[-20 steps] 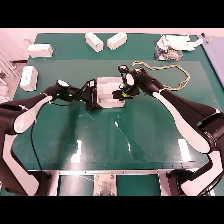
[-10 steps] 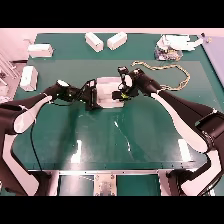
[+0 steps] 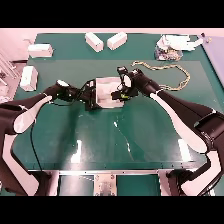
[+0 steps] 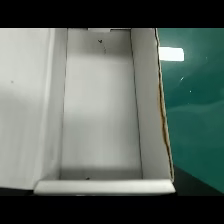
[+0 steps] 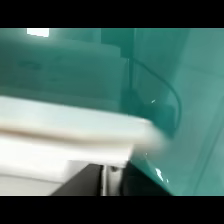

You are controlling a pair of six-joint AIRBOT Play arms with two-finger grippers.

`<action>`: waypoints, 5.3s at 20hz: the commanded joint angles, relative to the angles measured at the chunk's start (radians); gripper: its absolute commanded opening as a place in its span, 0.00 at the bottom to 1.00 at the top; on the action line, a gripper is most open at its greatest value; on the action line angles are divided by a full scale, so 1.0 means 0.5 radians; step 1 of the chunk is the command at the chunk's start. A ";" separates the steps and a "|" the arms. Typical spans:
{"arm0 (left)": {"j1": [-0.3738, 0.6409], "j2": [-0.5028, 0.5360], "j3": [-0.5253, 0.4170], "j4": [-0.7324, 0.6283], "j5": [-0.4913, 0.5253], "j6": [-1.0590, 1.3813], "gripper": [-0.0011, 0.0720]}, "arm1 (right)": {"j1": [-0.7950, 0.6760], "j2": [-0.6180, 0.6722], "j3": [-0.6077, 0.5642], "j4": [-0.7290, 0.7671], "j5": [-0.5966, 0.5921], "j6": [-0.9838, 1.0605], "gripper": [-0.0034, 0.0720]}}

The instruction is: Fold the box and place the chain.

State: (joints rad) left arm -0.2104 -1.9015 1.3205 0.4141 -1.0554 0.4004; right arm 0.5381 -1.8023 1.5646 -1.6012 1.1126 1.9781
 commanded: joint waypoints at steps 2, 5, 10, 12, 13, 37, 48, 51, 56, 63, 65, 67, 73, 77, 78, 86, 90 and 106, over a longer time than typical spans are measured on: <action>-0.002 0.000 0.000 -0.007 0.006 -0.014 0.53 | -0.011 0.005 0.008 -0.032 -0.001 0.018 0.46; -0.002 0.000 0.000 -0.007 0.006 -0.014 0.53 | -0.035 0.006 0.008 -0.032 -0.002 0.026 0.52; -0.002 0.000 0.000 -0.007 0.007 -0.014 0.53 | -0.056 0.018 0.054 -0.085 -0.002 0.062 0.66; -0.002 0.000 0.000 -0.007 0.007 -0.014 0.53 | -0.060 0.027 0.072 -0.099 -0.010 0.062 0.72; -0.002 0.000 0.000 -0.007 0.006 -0.014 0.53 | -0.060 0.043 0.076 -0.098 -0.030 0.061 0.72; -0.002 0.000 0.000 -0.007 0.007 -0.014 0.53 | -0.641 0.478 0.023 0.183 -0.451 -1.575 0.72; -0.002 0.000 0.000 -0.007 0.007 -0.014 0.53 | -1.370 0.116 -0.008 0.871 -0.248 -3.015 0.72; -0.002 0.000 0.000 -0.007 0.007 -0.014 0.53 | -1.508 0.069 -0.009 1.119 -0.136 -3.442 0.71; -0.002 0.000 0.000 -0.007 0.007 -0.014 0.53 | -1.621 -0.023 -0.008 1.268 -0.124 -3.859 0.70; -0.002 0.000 0.000 -0.007 0.007 -0.014 0.53 | -1.624 -0.227 -0.006 1.499 -0.121 -4.321 0.68; -0.002 0.000 0.000 -0.007 0.008 -0.014 0.53 | -1.624 -0.266 -0.005 1.510 -0.148 -4.379 0.68; -0.002 0.000 0.000 -0.007 0.007 -0.014 0.53 | -1.626 -0.297 0.024 1.511 -0.200 -4.405 0.68; -0.002 0.000 0.000 -0.007 0.007 -0.014 0.53 | -1.654 -0.401 0.183 1.506 -0.172 -4.406 0.62; -0.002 0.000 0.000 -0.007 0.007 -0.014 0.53 | -1.698 -0.468 0.189 1.475 -0.069 -4.358 0.58; -0.002 0.000 0.000 -0.007 0.007 -0.014 0.53 | -1.707 -0.483 0.201 1.434 -0.011 -4.323 0.58; -0.002 0.000 0.000 -0.007 0.007 -0.014 0.53 | -1.706 -0.507 0.259 1.293 0.209 -4.217 0.43; -0.002 0.000 0.000 -0.007 0.007 -0.014 0.53 | -1.666 -0.548 0.259 1.270 0.220 -4.124 0.12; -0.002 0.000 0.000 -0.007 0.008 -0.014 0.53 | -1.578 -0.068 0.327 1.685 0.554 -3.713 0.06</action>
State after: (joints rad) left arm -0.2115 -1.9018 1.3209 0.4103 -1.0519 0.3927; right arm -0.2607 -1.8797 1.7279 -0.7803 1.3479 0.0822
